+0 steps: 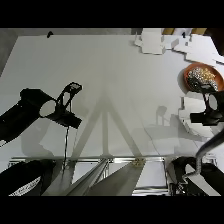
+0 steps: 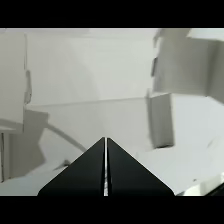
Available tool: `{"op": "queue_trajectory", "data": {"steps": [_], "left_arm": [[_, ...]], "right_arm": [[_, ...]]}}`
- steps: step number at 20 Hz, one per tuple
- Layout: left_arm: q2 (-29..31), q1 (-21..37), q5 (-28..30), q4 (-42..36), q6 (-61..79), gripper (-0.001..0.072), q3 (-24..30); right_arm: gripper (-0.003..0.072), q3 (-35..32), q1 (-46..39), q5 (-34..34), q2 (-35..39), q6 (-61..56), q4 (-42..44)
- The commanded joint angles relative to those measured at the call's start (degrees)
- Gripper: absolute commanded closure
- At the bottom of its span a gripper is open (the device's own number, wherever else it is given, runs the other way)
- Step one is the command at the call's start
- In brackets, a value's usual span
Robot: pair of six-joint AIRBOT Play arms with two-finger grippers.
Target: Fold the box and place the chain.
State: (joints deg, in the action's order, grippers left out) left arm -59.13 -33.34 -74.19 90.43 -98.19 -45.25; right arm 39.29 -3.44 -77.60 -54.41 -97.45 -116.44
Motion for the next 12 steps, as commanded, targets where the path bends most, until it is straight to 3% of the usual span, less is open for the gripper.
{"op": "queue_trajectory", "data": {"steps": [1, 3, 4, 5, 6, 7, 12], "left_arm": [[0.04, 0.04, 0.02, 0.0, 0.02, 0.07, 0.02], [0.04, 0.04, 0.02, 0.02, 0.02, 0.07, 0.02], [0.04, 0.04, 0.02, 0.02, 0.02, 0.07, 0.02], [0.04, 0.04, 0.02, 0.0, 0.02, 0.07, 0.02], [0.04, 0.04, 0.02, 0.0, 0.02, 0.07, 0.02], [0.04, 0.04, 0.02, 0.0, 0.02, 0.07, 0.02], [0.04, 0.04, 0.02, 0.0, 0.02, 0.07, 0.02]], "right_arm": [[0.0665, 2.32, -3.15, 5.97, -0.2, 6.6, -8.52], [0.0664, 2.32, -8.24, 10.51, -0.39, 7.54, -9.42], [0.0616, 2.32, -11.26, 11.82, -0.61, 7.54, -9.4], [0.0383, 2.32, -14.71, 12.68, -1.07, 7.54, -9.38], [0.0203, 2.32, -18.12, 12.81, -1.88, 7.82, -9.31], [0.0155, 2.32, -21.07, 12.79, -2.99, 8.09, -9.14], [0.0159, 2.32, -26.73, 16.06, -8.33, 10.14, -7.34]]}}
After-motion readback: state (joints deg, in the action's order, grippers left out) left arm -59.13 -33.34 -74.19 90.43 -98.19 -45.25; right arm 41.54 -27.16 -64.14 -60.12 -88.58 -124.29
